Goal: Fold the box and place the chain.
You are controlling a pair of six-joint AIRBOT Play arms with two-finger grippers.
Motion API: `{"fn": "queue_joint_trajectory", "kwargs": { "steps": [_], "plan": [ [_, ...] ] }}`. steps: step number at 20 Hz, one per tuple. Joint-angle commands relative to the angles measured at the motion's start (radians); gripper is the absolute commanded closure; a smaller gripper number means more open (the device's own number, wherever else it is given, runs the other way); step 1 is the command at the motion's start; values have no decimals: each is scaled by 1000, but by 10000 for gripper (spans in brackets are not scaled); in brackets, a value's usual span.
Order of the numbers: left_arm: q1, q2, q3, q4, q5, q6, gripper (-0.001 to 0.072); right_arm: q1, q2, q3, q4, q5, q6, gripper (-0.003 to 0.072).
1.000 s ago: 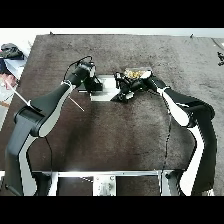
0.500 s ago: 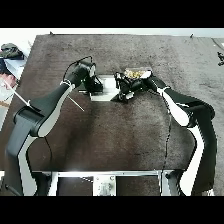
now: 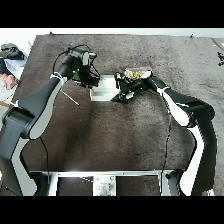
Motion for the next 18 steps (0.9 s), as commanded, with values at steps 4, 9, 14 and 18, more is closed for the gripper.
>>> {"fn": "queue_joint_trajectory", "kwargs": {
  "steps": [4,9,14,18],
  "plan": [
    [68,92,7,-6,28,211,398,0,0,1,0,0,0,364],
    [230,110,-5,-375,79,363,504,0,0,1,0,0,0,364],
    [341,110,-39,-679,129,756,465,0,0,1,0,0,0,365],
    [360,109,-83,-674,206,845,465,0,0,1,0,0,0,365]
  ]
}}
